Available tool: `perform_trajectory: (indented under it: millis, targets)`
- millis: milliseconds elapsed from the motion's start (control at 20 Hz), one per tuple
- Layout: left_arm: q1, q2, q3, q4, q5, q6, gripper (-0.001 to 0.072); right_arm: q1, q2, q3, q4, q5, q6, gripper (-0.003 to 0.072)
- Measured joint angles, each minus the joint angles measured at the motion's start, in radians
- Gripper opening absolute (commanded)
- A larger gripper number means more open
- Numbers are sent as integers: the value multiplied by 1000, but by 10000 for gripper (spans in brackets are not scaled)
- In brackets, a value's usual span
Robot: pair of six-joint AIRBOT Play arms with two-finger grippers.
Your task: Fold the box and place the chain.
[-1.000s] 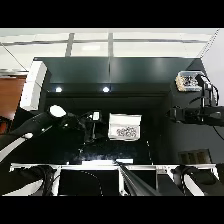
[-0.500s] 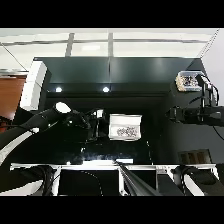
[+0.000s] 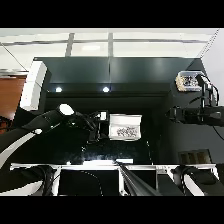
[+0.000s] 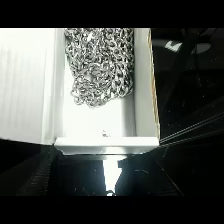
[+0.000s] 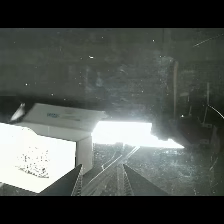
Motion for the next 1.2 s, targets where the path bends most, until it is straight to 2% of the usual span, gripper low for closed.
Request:
perform_trajectory:
  millis: [350,450,550,600,850,900,950,1200]
  targets:
    - [-32,-3,5,-1,17,-2,709,0,0,0,0,0,0,317]
    - [-39,-4,7,-1,22,-2,645,0,0,0,0,-1,0,317]
    - [-42,-5,8,-1,26,-1,345,0,0,0,0,0,0,317]
    - [-44,-5,8,-1,27,-2,274,0,0,-2,0,0,0,317]
    - [-48,-5,8,2,30,-2,275,25,-3,-8,3,-13,-5,319]
    - [-48,-5,8,2,30,-2,275,41,-8,-8,14,-27,-18,460]
    - [-48,-5,8,2,30,-2,275,59,-17,-8,23,-42,-31,643]
    - [-48,-5,8,2,30,-2,275,140,-138,-2,84,-166,-146,641]
